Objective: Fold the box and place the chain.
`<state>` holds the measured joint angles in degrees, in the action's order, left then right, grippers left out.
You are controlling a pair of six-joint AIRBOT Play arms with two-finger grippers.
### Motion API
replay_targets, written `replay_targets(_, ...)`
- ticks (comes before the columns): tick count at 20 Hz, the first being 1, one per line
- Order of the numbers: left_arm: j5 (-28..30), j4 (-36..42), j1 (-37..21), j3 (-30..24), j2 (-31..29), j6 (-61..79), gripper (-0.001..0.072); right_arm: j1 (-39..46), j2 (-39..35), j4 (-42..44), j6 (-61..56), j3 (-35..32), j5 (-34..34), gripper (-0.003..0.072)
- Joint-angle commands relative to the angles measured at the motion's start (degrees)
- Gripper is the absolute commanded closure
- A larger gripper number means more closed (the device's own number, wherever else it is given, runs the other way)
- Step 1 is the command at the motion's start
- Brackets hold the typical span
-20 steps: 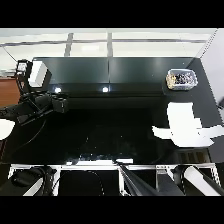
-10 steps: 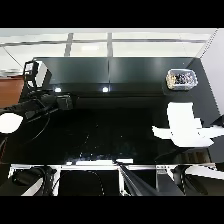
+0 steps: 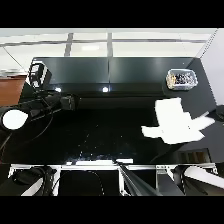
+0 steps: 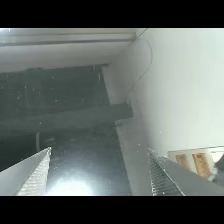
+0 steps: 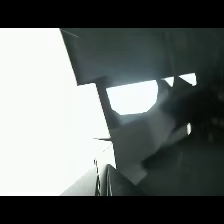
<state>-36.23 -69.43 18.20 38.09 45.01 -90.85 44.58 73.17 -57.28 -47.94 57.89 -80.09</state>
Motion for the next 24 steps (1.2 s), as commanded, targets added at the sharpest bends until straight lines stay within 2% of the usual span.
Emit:
replay_targets(1,-0.61,0.17,0.22,-0.02,0.98,0.0,0.0038,-10.97,-9.75,5.75,-4.79,-5.81,5.18,0.0633)
replay_targets(4,-1.95,1.36,1.79,-0.02,2.93,0.46,0.0038,-23.1,-20.37,10.86,-9.62,-17.42,16.83,0.0633)
replay_targets(6,-1.84,1.44,3.63,0.0,5.64,0.46,0.0038,-32.2,-26.49,18.62,-11.72,-26.43,28.74,0.0632)
replay_targets(8,-1.9,3.06,4.68,0.0,9.29,0.92,0.0039,-42.01,-29.42,26.99,-12.17,-33.81,40.54,0.0633)
replay_targets(10,-2.43,9.42,3.93,0.37,13.38,4.9,0.0039,-51.32,-29.4,31.01,-13.49,-38.47,50.18,0.0632)
replay_targets(12,-6.43,19.98,1.27,1.73,17.92,11.37,0.0039,-58.8,-29.38,31.32,-15.87,-40.89,56.11,0.0633)
replay_targets(14,-12.52,31.3,-2.54,2.93,22.93,18.05,0.0039,-62.95,-29.38,31.3,-16.13,-41.68,57.92,0.0633)
replay_targets(16,-17.55,38.51,-5.22,3.32,27.45,21.44,0.0039,-64.76,-29.38,31.3,-16.13,-41.77,58.38,0.0633)
replay_targets(20,-24.72,38.47,-5.07,5.18,35.95,21.66,0.0039,-64.96,-29.38,31.3,-16.11,-41.77,58.62,0.0632)
replay_targets(24,-25.79,38.62,-2.6,7.06,40.06,21.68,0.004,-64.96,-29.38,31.32,-16.11,-41.77,58.51,0.0632)
